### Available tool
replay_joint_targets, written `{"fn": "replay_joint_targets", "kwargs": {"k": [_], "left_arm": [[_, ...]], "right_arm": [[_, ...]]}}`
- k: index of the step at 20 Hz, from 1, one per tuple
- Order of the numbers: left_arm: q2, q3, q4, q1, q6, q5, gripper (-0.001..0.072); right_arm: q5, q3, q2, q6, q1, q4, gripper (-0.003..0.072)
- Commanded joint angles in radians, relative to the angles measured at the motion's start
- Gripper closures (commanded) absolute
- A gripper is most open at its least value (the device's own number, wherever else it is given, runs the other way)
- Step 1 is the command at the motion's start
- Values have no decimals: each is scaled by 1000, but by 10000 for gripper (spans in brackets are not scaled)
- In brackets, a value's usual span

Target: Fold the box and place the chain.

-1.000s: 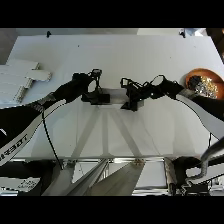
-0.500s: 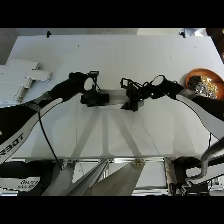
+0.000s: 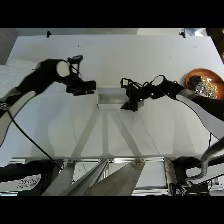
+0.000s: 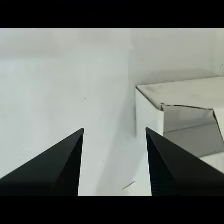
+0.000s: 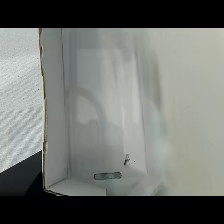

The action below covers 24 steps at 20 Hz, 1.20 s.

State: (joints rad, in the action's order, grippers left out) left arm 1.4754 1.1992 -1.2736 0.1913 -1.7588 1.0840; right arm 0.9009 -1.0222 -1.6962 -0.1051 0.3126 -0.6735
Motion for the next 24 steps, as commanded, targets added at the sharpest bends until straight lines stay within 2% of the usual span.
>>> {"fn": "replay_joint_targets", "kwargs": {"k": [1, 4, 6, 8, 10, 11, 14, 16, 19, 24], "left_arm": [[-32, -16, 142, -121, 360, 39, 264], [-32, -86, 354, -221, 866, 39, 264], [-32, -156, 534, -285, 1319, 45, 262], [-32, -226, 695, -332, 1729, 53, 168], [-22, -275, 768, -352, 1993, 44, 82], [-7, -281, 768, -353, 2052, 47, 46], [62, -281, 794, -336, 2228, 58, 42], [110, -281, 796, -305, 2303, 58, 1], [164, -281, 841, -269, 2396, 57, 1], [202, -280, 872, -248, 2404, 61, 1]], "right_arm": [[0, 0, 0, 0, 0, 0, 213], [0, 0, 1, 0, 0, 0, 213], [0, 0, 0, 0, 0, 0, 213], [0, 0, 1, 0, 0, 0, 213], [0, 0, 0, 0, 0, 0, 213], [0, 0, 1, 0, 0, 0, 213], [0, 0, 0, 0, 0, 0, 213], [0, 0, 0, 0, 0, 0, 213], [0, 0, 0, 0, 0, 0, 213], [0, 0, 0, 0, 0, 0, 213]]}}
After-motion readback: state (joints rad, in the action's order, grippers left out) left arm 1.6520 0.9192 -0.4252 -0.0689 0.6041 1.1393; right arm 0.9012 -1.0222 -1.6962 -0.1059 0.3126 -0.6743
